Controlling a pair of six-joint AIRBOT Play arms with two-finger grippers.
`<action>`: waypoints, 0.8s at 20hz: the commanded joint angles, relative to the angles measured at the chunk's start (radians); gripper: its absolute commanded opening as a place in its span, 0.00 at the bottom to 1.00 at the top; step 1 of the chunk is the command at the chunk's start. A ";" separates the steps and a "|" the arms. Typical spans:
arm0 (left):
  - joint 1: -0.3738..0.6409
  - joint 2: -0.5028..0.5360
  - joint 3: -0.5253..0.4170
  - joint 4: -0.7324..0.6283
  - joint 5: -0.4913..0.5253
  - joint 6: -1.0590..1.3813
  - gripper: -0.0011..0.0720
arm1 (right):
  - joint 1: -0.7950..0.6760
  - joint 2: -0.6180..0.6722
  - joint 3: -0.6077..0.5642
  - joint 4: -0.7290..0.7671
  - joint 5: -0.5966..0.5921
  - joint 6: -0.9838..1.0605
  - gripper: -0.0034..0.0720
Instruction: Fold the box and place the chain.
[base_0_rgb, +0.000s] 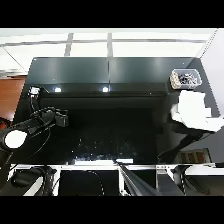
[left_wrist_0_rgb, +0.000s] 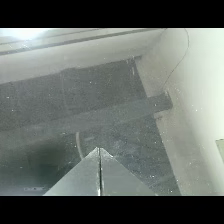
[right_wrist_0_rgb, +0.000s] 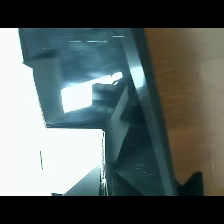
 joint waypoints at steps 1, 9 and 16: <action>-0.001 0.000 0.000 0.000 0.000 0.000 0.05 | 0.093 0.069 -0.024 0.077 0.013 0.006 0.07; -0.001 0.000 0.000 0.000 0.005 0.000 0.05 | 0.303 0.424 -0.309 0.244 -0.088 0.167 0.07; -0.001 -0.002 0.000 -0.026 0.007 0.000 0.05 | 0.580 0.755 -0.784 0.762 -0.350 0.195 0.07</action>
